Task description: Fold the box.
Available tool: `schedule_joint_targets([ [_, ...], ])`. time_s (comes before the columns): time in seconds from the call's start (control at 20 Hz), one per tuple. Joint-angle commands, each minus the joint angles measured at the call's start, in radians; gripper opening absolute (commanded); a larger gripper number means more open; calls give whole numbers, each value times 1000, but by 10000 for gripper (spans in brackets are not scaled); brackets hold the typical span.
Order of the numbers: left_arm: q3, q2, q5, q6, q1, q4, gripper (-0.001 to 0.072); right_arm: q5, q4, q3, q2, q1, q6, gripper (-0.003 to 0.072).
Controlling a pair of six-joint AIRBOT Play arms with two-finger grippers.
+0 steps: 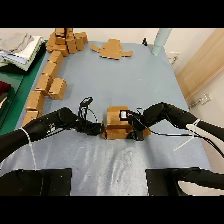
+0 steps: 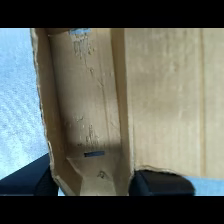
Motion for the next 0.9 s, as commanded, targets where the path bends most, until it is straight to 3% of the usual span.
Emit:
schedule_joint_targets([
  [0.0, 3, -5, 35, 67, -1, -59, 11, 0, 0, 0, 0, 0, 0, 513],
  [0.2, 3, -4, 22, 167, -53, -171, 11, 0, 0, 0, 0, 0, 0, 513],
  [0.5, 3, -4, 34, 167, -79, -164, 11, 0, 0, 0, 0, 0, 0, 513],
  [0.85, 4, 6, -61, -23, 43, 2, 12, 0, 0, 0, 0, 0, 0, 513],
])
